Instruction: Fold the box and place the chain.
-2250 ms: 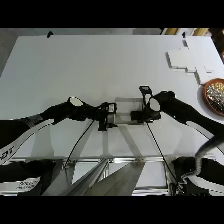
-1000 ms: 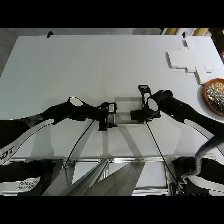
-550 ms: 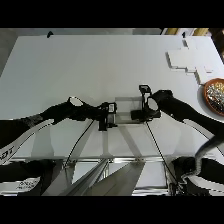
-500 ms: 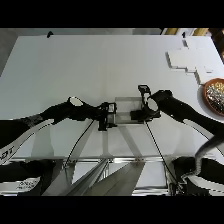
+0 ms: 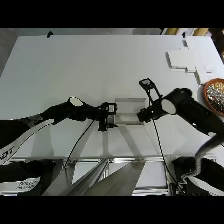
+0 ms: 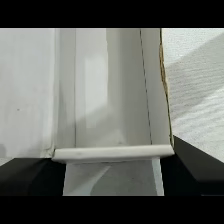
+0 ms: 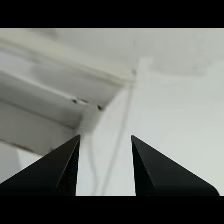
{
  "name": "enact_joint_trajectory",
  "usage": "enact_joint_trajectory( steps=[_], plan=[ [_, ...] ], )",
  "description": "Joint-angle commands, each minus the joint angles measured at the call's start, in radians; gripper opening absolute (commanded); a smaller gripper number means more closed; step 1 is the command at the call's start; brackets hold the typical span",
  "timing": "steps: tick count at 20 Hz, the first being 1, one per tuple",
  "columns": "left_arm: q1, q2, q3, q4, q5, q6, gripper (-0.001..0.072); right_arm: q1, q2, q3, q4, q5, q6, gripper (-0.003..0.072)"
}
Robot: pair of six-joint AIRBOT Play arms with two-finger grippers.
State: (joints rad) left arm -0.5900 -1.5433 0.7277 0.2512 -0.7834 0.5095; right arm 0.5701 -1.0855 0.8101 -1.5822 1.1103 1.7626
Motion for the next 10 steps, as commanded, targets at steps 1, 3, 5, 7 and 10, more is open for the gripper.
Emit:
enact_joint_trajectory(
  steps=[1,3,5,7,10],
  plan=[
    [0.0,0.001,0.0,0.0,0.001,-0.001,0.0135,-0.04,0.151,0.05,-0.222,0.119,-0.087,0.0287],
    [0.0,0.001,0.0,0.0,0.001,-0.001,0.0135,-0.187,0.193,0.135,-0.301,0.131,-0.098,0.0288],
    [0.0,0.001,0.0,0.0,0.001,-0.001,0.0135,-0.41,0.201,0.195,-0.312,0.066,-0.132,0.0288],
    [0.0,0.001,0.0,0.0,0.001,-0.001,0.0135,-0.639,0.195,0.2,-0.298,-0.029,-0.119,0.0288],
    [0.0,0.001,0.0,0.0,0.002,-0.001,0.0135,-0.838,0.118,0.2,-0.274,-0.083,-0.068,0.0289]
  ],
)
